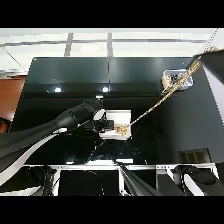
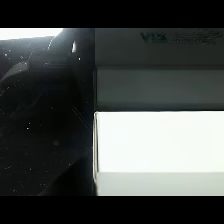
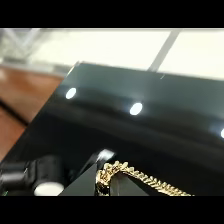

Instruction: Fold the box and place the chain.

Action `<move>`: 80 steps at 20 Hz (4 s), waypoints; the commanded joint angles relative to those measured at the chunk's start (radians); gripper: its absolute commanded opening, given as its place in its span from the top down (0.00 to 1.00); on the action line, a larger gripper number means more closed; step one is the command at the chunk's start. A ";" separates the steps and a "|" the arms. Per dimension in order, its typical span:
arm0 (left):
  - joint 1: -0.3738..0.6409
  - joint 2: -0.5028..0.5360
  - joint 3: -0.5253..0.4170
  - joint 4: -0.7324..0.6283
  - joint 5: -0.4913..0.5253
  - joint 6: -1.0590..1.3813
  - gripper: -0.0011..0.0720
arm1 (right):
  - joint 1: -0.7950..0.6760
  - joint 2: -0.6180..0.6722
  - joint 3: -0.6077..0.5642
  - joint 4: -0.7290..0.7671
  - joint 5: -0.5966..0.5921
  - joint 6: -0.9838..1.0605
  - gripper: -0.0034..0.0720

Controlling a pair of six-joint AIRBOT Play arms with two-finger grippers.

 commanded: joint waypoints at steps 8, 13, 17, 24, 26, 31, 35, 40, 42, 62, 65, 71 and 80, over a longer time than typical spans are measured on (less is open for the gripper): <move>0.000 0.000 0.000 0.000 -0.001 0.000 0.95 | 0.101 0.000 -0.220 0.256 0.029 0.009 0.94; 0.000 0.000 0.000 0.000 -0.001 0.000 0.95 | 0.293 -0.024 -0.270 0.257 -0.142 0.009 0.94; 0.000 0.000 0.000 0.000 -0.001 0.000 0.95 | 0.333 -0.029 -0.270 0.264 -0.275 0.009 0.94; 0.000 0.000 0.000 0.000 -0.001 0.000 0.95 | 0.333 -0.031 -0.271 0.287 -0.314 -0.006 0.94; 0.000 0.000 0.000 0.000 -0.001 0.000 0.95 | 0.333 -0.042 -0.274 0.276 -0.283 -0.006 0.94; 0.000 0.000 0.000 0.000 -0.001 0.000 0.95 | 0.354 -0.079 -0.328 0.276 -0.275 -0.005 0.93; 0.000 0.000 0.000 0.000 0.000 0.000 0.95 | 0.384 -0.096 -0.418 0.174 -0.279 0.023 0.94; 0.000 0.000 0.000 0.000 -0.001 0.000 0.95 | 0.385 -0.115 -0.636 0.116 -0.341 0.082 0.94; 0.000 0.000 0.000 0.000 -0.001 0.000 0.95 | 0.399 -0.134 -0.716 0.118 -0.392 0.087 0.94; 0.000 0.000 0.000 0.000 -0.001 0.000 0.95 | -0.104 -0.375 -0.706 -0.320 -0.671 0.232 0.12; 0.000 0.000 0.000 0.000 -0.001 0.000 0.95 | -0.103 -0.588 -0.529 -0.318 -0.652 0.235 0.12; 0.000 0.000 0.000 0.000 0.002 0.000 0.95 | -0.105 -0.938 -0.232 -0.319 -0.549 0.363 0.17; 0.000 0.000 0.000 0.000 0.003 0.000 0.95 | -0.130 -0.922 -0.190 -0.330 -0.410 0.236 0.94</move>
